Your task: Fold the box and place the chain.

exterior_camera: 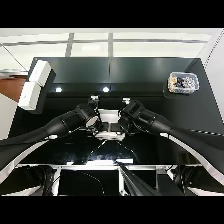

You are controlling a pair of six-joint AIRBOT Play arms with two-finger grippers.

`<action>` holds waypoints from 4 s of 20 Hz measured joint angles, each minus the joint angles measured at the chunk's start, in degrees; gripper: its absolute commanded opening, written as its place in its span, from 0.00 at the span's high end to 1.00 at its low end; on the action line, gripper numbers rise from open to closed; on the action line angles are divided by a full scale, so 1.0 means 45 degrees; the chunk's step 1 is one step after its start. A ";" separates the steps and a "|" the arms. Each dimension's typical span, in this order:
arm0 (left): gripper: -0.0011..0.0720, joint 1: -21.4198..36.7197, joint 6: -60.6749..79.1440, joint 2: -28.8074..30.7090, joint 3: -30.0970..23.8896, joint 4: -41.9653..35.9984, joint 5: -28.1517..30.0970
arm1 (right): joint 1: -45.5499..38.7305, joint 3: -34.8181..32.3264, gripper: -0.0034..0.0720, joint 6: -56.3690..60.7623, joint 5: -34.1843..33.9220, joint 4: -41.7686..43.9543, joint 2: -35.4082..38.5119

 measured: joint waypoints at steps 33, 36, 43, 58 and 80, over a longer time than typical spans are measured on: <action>0.95 0.0000 0.0053 0.0000 0.0000 0.0000 0.0238 | 0.0000 0.0000 0.52 -0.0068 0.0083 -0.0160 -0.0185; 0.95 0.0000 0.0029 0.0000 0.0000 0.0000 0.0228 | 0.0000 0.0000 0.45 -0.0053 0.0044 -0.0146 -0.0194; 0.95 0.0000 0.0015 0.0000 0.0000 0.0005 0.0219 | 0.0000 0.0039 0.45 -0.0005 -0.0194 -0.0107 -0.0049; 0.95 0.0000 -0.0010 0.0000 0.0000 0.0000 0.0209 | 0.0000 0.0039 0.66 -0.0005 -0.0233 -0.0112 0.0063; 0.95 0.0000 0.0010 0.0015 0.0000 -0.0039 0.0209 | -0.0005 0.0039 0.30 -0.0937 -0.0170 0.0087 0.0544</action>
